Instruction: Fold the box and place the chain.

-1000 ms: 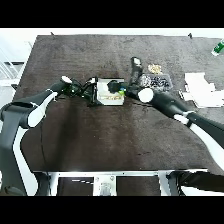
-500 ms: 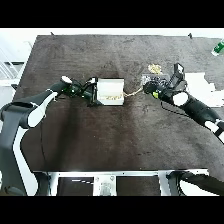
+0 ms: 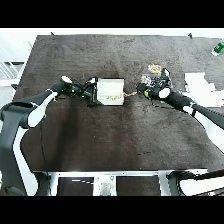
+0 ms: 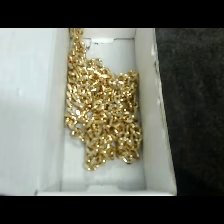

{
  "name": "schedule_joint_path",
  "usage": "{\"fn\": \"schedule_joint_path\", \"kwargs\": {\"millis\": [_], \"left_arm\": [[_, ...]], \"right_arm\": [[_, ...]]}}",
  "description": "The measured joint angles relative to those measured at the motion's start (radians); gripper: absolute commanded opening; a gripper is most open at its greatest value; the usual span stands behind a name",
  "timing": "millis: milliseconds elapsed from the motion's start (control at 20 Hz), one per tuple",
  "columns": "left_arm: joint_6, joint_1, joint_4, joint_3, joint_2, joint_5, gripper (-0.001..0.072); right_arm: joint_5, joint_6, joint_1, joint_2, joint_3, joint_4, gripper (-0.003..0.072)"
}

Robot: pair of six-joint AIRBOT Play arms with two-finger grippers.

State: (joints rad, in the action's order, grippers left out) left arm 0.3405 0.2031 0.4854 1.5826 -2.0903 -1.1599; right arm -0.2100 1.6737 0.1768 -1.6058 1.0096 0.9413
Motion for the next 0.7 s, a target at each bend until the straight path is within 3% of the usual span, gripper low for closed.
{"fn": "schedule_joint_path", "kwargs": {"millis": [150, 200, 250, 300, 350, 550, 700], "left_arm": [[0.0, 0.0, 0.0, 0.0, 0.0, 0.0, 0.0531], [0.0, 0.0, 0.0, 0.0, 0.0, 0.0, 0.0531], [0.0, 0.0, 0.0, 0.0, 0.0, 0.0, 0.0531], [0.0, 0.0, 0.0, 0.0, 0.0, 0.0, 0.0531], [0.0, 0.0, 0.0, 0.0, 0.0, 0.0, 0.0531], [0.0, 0.0, 0.0, 0.0, 0.0, 0.0, 0.0531], [0.0, 0.0, 0.0, 0.0, 0.0, 0.0, 0.0531]], "right_arm": [[0.012, 0.008, 0.005, -0.055, 0.032, -0.011, 0.0412], [0.024, 0.012, 0.005, -0.066, 0.037, -0.014, 0.0354], [0.035, 0.016, 0.006, -0.076, 0.043, -0.016, 0.0261], [0.043, 0.019, 0.006, -0.085, 0.049, -0.018, 0.0102], [0.047, 0.023, 0.006, -0.094, 0.057, -0.019, 0.0014], [0.049, 0.026, 0.012, -0.083, 0.081, -0.023, 0.0012], [0.014, -0.018, 0.045, 0.027, 0.068, -0.022, 0.0012]]}}
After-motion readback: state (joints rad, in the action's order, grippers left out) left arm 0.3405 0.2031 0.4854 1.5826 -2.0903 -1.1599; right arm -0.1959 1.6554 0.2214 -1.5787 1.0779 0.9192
